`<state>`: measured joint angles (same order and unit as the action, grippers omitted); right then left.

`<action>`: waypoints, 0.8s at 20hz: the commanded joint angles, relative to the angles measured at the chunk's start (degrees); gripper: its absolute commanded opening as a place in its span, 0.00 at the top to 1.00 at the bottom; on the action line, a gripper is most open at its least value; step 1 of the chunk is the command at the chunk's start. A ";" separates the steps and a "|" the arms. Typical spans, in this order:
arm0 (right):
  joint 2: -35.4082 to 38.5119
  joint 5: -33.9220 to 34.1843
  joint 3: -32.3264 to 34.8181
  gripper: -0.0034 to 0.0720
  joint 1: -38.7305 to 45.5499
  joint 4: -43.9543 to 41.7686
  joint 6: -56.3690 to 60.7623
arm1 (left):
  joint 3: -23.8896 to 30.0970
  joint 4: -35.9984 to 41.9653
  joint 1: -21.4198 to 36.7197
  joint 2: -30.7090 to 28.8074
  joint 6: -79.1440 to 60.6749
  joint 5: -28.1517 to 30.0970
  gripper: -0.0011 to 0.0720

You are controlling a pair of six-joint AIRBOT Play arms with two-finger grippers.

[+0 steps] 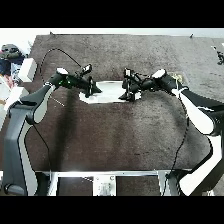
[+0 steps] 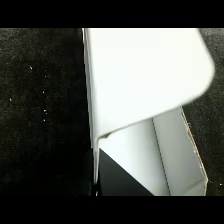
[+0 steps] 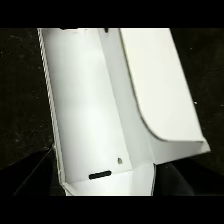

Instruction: Fold the box and place the chain.

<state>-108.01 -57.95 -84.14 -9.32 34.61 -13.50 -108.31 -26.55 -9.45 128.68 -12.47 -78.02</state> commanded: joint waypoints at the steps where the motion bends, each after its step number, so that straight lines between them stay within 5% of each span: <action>1: -2.67 -3.17 -1.81 0.02 0.00 0.11 0.00 | 0.00 0.00 -0.02 0.02 0.00 0.07 0.97; 16: -7.28 -6.62 -6.03 0.02 0.33 1.01 -1.09 | 0.00 0.00 -0.02 0.00 0.00 0.07 0.97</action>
<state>-115.15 -64.14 -90.02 -8.93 35.64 -13.85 -108.31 -26.52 -9.45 128.68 -12.47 -77.97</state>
